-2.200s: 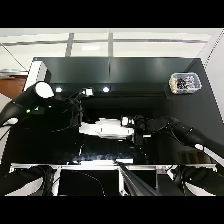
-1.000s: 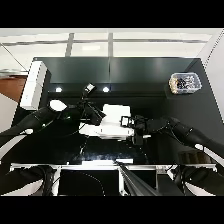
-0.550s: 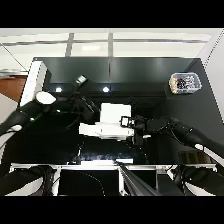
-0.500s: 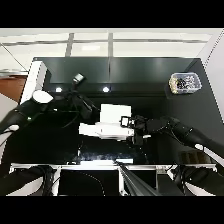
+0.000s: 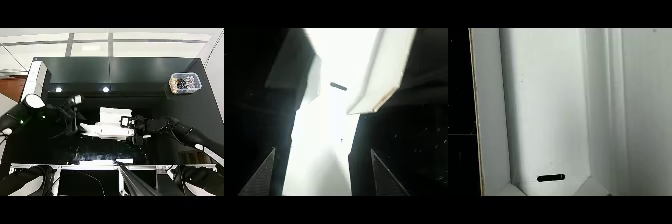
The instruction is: Fold the box and place the chain.
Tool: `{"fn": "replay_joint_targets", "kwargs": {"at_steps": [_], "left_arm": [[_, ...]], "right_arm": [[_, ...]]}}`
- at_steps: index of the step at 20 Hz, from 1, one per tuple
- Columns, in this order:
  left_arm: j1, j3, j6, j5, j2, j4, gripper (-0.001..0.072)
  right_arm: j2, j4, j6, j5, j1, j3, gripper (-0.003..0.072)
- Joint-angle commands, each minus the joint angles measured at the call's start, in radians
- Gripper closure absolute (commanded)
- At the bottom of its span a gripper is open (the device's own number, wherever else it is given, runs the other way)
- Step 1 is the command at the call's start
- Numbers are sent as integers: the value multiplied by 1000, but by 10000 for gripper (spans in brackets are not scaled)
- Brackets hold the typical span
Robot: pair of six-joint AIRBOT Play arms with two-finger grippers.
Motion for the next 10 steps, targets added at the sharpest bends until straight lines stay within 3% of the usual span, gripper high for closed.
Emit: {"fn": "replay_joint_targets", "kwargs": {"at_steps": [1, 7, 10], "left_arm": [[-88, -63, 189, 144, 2, 23, 20], [-195, -66, 212, 330, -2, -47, 21], [-209, -66, 212, 287, -26, -51, 21]], "right_arm": [[0, 1, 1, 0, 0, 0, 142], [0, 1, 1, 0, 0, 0, 142], [0, 1, 1, 0, 0, 0, 142]]}}
